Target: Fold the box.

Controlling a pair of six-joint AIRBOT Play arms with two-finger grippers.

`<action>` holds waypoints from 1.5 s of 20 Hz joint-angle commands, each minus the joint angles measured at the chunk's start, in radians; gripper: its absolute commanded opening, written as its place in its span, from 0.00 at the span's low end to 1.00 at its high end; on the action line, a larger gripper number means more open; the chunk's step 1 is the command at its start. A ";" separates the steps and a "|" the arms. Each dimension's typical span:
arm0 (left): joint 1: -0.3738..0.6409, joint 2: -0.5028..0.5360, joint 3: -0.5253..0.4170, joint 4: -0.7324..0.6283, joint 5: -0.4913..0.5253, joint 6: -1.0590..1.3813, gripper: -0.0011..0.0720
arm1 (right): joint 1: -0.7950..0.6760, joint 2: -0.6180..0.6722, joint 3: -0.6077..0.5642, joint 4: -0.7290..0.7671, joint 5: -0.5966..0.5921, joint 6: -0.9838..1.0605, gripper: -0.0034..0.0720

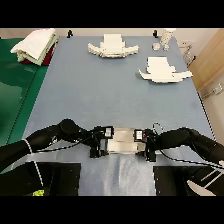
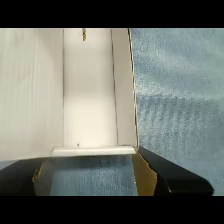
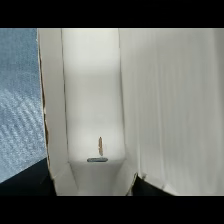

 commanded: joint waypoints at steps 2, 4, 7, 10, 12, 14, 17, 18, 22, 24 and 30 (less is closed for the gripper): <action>-0.007 -0.027 0.007 -0.016 0.009 0.004 0.94 | 0.000 0.000 0.001 0.000 0.000 0.000 0.73; -0.008 -0.039 0.007 -0.015 0.010 0.004 0.94 | 0.000 0.000 0.001 0.000 0.000 0.000 0.73; -0.037 -0.044 0.006 -0.014 0.045 0.006 0.94 | 0.000 0.000 0.001 0.000 0.000 0.000 0.73; -0.063 -0.061 0.007 -0.016 0.080 0.011 0.94 | 0.000 0.000 0.001 0.000 0.000 0.000 0.73; -0.063 -0.064 0.006 -0.015 0.079 0.011 0.94 | 0.000 0.000 0.001 0.000 0.000 0.000 0.73; -0.063 -0.064 0.006 -0.015 0.080 0.011 0.94 | 0.000 0.000 0.001 0.000 0.000 0.000 0.73; -0.063 -0.064 0.006 -0.014 0.080 0.011 0.78 | 0.000 0.000 0.001 0.000 0.000 0.000 0.73; -0.063 -0.064 0.006 -0.013 0.079 0.011 0.67 | 0.000 0.000 0.001 0.000 0.000 0.000 0.73; -0.063 -0.064 0.006 -0.011 0.077 0.011 0.59 | 0.000 0.000 0.001 0.000 0.000 0.000 0.73; -0.063 -0.064 0.006 -0.011 0.077 0.011 0.59 | 0.000 0.000 0.001 0.000 0.000 0.000 0.73; -0.063 -0.064 0.006 -0.011 0.076 0.011 0.59 | 0.000 0.000 0.001 0.000 0.000 0.000 0.73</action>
